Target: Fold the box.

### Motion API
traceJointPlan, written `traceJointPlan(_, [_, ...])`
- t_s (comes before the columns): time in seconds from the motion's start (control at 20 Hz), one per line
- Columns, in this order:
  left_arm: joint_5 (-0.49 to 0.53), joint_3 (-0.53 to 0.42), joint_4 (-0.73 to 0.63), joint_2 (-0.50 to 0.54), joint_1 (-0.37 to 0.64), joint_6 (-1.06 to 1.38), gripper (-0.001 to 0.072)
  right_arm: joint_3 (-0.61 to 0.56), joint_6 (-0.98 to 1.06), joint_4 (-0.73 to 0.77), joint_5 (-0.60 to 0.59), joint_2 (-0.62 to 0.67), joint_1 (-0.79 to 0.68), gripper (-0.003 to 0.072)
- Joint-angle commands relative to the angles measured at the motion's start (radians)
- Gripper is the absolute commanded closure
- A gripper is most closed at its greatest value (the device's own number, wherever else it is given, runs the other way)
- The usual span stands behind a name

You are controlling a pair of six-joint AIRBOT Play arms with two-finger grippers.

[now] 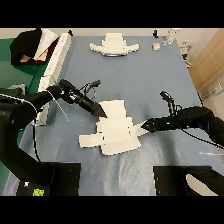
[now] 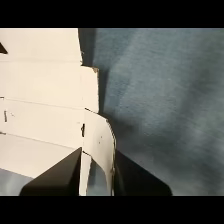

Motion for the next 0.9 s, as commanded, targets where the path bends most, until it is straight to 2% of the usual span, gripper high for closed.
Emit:
traceJointPlan(0.0, [0.021, 0.001, -0.026, 0.002, -0.003, 0.019, 0.0698, 0.0, -0.002, -0.121, 0.102, 0.001, 0.0, 0.0402])
traceJointPlan(0.2, [0.043, 0.0, -0.035, 0.084, -0.043, 0.167, 0.07, 0.001, 0.08, -0.343, 0.245, 0.001, -0.001, 0.0402])
traceJointPlan(0.25, [0.057, 0.0, -0.029, 0.114, -0.06, 0.204, 0.0702, 0.006, 0.119, -0.372, 0.274, 0.001, -0.001, 0.0359])
traceJointPlan(0.35, [0.117, -0.006, 0.021, 0.179, -0.107, 0.254, 0.0704, 0.038, 0.211, -0.381, 0.323, 0.001, -0.001, 0.0173])
traceJointPlan(0.45, [0.233, -0.055, 0.061, 0.264, -0.163, 0.3, 0.0704, 0.093, 0.286, -0.381, 0.329, 0.001, -0.001, 0.0159])
traceJointPlan(0.65, [0.488, -0.236, 0.042, 0.493, -0.274, 0.472, 0.0704, 0.178, 0.371, -0.381, 0.339, 0.001, -0.001, 0.0159])
traceJointPlan(0.85, [0.883, -0.459, 0.036, 0.731, -0.41, 0.667, 0.0703, 0.185, 0.462, -0.38, 0.389, -0.001, 0.0, 0.0159])
